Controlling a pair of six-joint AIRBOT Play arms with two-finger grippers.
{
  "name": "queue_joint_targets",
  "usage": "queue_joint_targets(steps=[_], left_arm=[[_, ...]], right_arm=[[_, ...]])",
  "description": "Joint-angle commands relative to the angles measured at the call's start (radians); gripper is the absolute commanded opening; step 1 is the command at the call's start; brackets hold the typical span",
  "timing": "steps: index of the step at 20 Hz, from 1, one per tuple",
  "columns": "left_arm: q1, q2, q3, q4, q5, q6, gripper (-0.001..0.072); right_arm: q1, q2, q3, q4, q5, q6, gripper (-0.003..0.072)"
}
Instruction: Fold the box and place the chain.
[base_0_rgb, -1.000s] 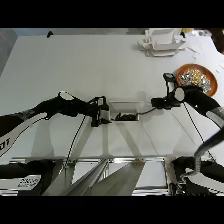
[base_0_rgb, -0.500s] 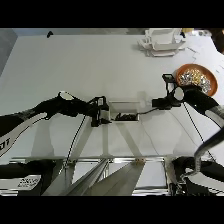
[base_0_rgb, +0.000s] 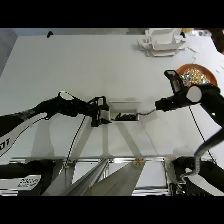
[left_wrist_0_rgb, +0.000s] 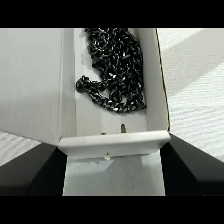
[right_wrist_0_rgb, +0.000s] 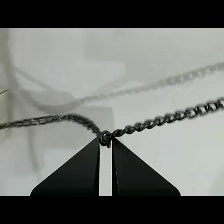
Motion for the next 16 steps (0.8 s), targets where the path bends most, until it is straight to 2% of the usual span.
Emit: queue_joint_targets(steps=[1, 5, 10, 14, 16], left_arm=[[0.0, 0.0, 0.0, 0.0, 0.0, 0.0, 0.0141], [0.0, 0.0, 0.0, 0.0, 0.0, 0.0, 0.0141], [0.0, 0.0, 0.0, 0.0, 0.0, 0.0, 0.0141], [0.0, 0.0, 0.0, 0.0, 0.0, 0.0, 0.0141], [0.0, 0.0, 0.0, 0.0, 0.0, 0.0, 0.0141]], right_arm=[[0.001, 0.13, 0.001, 0.274, 0.056, -0.155, 0.0021], [0.001, 0.183, 0.001, 0.534, 0.082, -0.267, 0.0021], [0.001, 0.183, 0.001, 0.745, 0.149, -0.394, 0.0022], [0.092, 0.183, 0.001, 0.781, 0.138, -0.436, 0.0022], [0.169, 0.183, 0.001, 0.777, 0.074, -0.439, 0.0022]])
